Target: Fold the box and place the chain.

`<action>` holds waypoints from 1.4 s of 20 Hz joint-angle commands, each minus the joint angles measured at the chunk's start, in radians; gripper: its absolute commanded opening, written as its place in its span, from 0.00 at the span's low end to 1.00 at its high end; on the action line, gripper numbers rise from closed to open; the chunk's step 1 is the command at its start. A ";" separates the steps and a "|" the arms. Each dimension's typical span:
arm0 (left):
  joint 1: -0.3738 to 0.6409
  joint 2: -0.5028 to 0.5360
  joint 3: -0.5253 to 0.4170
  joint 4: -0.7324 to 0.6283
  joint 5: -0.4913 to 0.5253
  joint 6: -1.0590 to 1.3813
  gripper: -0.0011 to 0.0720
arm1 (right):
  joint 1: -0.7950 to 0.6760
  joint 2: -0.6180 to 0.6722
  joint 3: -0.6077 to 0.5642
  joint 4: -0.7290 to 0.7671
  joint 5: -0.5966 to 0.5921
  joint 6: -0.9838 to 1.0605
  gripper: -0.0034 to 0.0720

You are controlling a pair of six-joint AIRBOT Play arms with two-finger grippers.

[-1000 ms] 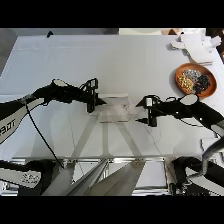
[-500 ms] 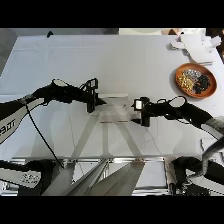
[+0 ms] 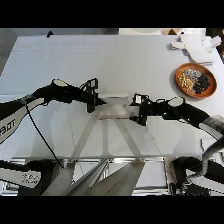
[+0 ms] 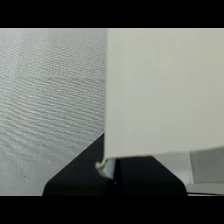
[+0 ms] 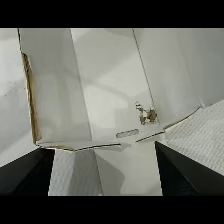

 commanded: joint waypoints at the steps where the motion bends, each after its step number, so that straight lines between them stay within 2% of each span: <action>1: 0.000 0.000 0.000 0.000 0.000 0.000 0.04 | 0.001 0.000 0.000 0.013 0.004 0.010 0.97; 6: 0.000 0.000 0.000 0.000 0.000 0.000 0.04 | 0.001 0.000 0.000 0.011 0.005 0.010 0.96; 10: 0.000 0.000 0.000 0.000 0.000 0.000 0.04 | 0.001 0.000 0.000 0.038 -0.009 0.186 0.96; 19: 0.000 0.000 0.000 0.000 0.000 0.000 0.04 | 0.001 0.000 0.028 0.052 -0.027 0.208 0.96; 24: 0.000 0.000 0.000 0.000 0.000 0.000 0.04 | 0.001 0.000 0.058 -0.040 -0.009 0.204 0.96; 28: 0.000 0.000 0.000 0.000 0.000 0.000 0.04 | -0.002 -0.002 0.058 -0.038 0.006 0.165 0.96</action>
